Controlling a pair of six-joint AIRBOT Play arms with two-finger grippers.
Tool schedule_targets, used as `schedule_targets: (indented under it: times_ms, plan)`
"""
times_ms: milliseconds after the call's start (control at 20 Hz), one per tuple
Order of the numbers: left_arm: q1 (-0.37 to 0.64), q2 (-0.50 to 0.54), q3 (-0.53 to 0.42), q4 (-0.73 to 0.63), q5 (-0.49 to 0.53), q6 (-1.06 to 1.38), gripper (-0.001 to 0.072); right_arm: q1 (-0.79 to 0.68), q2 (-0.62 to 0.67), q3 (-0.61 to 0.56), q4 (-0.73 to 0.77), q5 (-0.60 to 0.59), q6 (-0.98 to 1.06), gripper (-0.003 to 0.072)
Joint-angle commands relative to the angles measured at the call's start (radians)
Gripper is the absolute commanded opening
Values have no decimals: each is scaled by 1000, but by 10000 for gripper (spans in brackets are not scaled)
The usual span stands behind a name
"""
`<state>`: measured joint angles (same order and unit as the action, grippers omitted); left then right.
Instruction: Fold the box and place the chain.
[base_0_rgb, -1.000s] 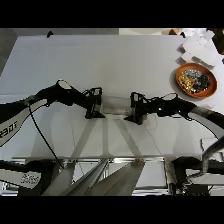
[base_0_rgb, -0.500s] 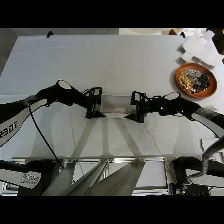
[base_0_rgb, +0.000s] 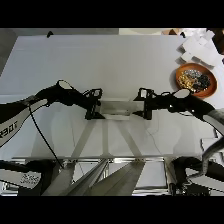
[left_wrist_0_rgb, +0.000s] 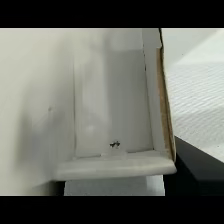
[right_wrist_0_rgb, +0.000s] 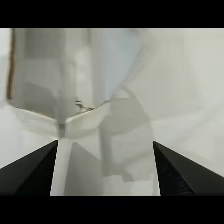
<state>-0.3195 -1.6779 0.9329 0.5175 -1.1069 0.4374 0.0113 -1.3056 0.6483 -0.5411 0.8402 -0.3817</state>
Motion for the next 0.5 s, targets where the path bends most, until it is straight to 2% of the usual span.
schedule_targets:
  times_ms: [0,250,300,400,450]
  plan:
    - [0,-1,0,-5,11,-5,277,-7,51,0,-116,42,106,651]
    - [0,-1,0,-5,10,-5,277,-7,159,1,-139,86,150,628]
    - [0,-1,0,-5,11,-5,278,-7,186,1,-139,109,151,483]
    - [0,-1,0,-5,11,-5,277,-7,231,1,-138,215,152,2]
    - [0,-1,0,-5,11,-5,277,-7,248,1,-130,266,153,11]
